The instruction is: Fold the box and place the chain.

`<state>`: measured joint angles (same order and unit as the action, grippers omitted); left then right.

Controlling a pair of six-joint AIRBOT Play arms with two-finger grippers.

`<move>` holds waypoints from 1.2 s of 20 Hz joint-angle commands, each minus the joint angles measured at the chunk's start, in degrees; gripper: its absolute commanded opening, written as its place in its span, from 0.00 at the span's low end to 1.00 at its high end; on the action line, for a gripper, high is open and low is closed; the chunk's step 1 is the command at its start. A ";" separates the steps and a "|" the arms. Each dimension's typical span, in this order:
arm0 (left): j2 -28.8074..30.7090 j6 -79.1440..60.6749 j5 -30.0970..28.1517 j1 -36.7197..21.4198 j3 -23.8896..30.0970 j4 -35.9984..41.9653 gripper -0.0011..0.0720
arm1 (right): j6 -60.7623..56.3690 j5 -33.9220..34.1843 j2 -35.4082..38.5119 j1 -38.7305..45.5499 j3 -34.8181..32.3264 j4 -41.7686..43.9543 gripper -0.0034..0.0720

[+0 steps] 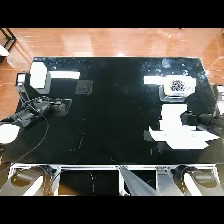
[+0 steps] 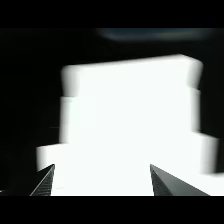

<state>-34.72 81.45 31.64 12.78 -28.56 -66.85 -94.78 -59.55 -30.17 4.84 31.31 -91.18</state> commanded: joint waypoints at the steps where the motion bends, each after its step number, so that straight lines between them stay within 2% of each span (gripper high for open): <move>1: -0.33 -0.02 1.62 0.02 -0.04 0.07 0.88 | -0.98 -4.87 -3.96 11.98 4.26 -12.24 0.98; 4: -0.33 -0.02 2.08 0.02 -0.04 0.35 0.88 | -0.57 1.07 -10.27 27.19 8.81 -9.31 0.98; 7: -0.33 -0.04 2.03 0.02 -0.04 0.35 0.88 | 5.29 0.68 -21.97 39.65 14.62 2.21 0.98; 9: -0.33 -0.02 2.03 0.02 -0.04 0.28 0.88 | 10.97 -4.24 -29.86 44.96 19.76 8.17 0.98; 11: -0.33 -0.04 2.03 0.02 -0.04 0.31 0.88 | 15.41 -10.62 -35.98 49.07 23.96 9.20 0.98; 13: -0.33 -0.04 2.23 0.02 -0.04 0.31 0.88 | 21.22 -13.14 -39.34 52.89 24.50 11.21 0.98; 16: -0.33 -0.02 2.25 0.02 -0.04 1.51 0.88 | 32.22 -16.87 -44.61 60.35 25.27 24.55 0.98; 18: -0.33 -0.04 2.23 0.02 -0.04 2.38 0.88 | 33.79 -23.71 -50.69 65.00 27.93 30.38 0.98; 20: -0.33 -0.02 2.23 0.02 -0.04 2.51 0.88 | 33.44 -30.86 -57.09 66.90 30.01 29.11 0.98; 24: -0.33 -0.02 2.25 0.02 -0.04 4.42 0.88 | 33.35 -34.88 -63.63 64.35 30.01 29.20 0.98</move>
